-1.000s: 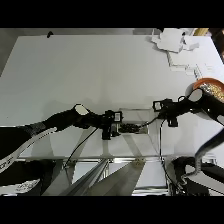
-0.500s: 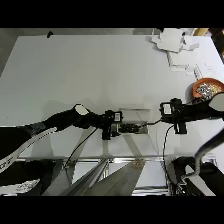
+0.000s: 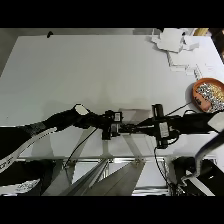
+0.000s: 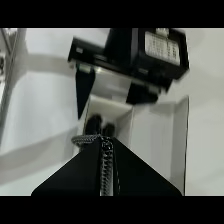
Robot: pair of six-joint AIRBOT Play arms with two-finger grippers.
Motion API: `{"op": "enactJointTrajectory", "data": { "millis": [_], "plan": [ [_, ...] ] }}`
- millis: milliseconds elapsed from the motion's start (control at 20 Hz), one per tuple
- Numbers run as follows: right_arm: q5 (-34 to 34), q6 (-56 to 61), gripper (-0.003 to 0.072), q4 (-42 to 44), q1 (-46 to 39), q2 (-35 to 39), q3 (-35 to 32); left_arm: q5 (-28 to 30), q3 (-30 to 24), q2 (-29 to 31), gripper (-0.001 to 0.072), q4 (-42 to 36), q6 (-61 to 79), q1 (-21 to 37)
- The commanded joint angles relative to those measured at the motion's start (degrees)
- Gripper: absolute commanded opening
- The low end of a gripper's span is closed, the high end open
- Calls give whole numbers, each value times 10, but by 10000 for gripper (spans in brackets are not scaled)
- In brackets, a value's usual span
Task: Fold the box and place the chain.
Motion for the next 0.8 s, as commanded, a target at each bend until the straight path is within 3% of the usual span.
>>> {"op": "enactJointTrajectory", "data": {
  "millis": [0, 200, 300, 350, 550, 750],
  "plan": [
    [-101, 2, 24, 17, 76, -41, -9, -1, 0, 0, 217, 0, 0, 0],
    [-137, 80, 51, -46, 79, -120, -9, -1, 0, 0, 217, 0, 0, 0],
    [-136, 148, 220, -130, 77, -128, -7, -1, 0, 0, 217, 0, 0, 0],
    [-118, 173, 241, -171, 72, -125, -2, -1, 0, 0, 217, 0, 0, 0],
    [34, 158, 241, -275, -6, -111, 48, -1, 0, 1, 217, 0, 0, 0],
    [59, 41, 236, -280, -112, -101, 49, -1, 0, 0, 217, 0, 0, 0]
  ]
}}
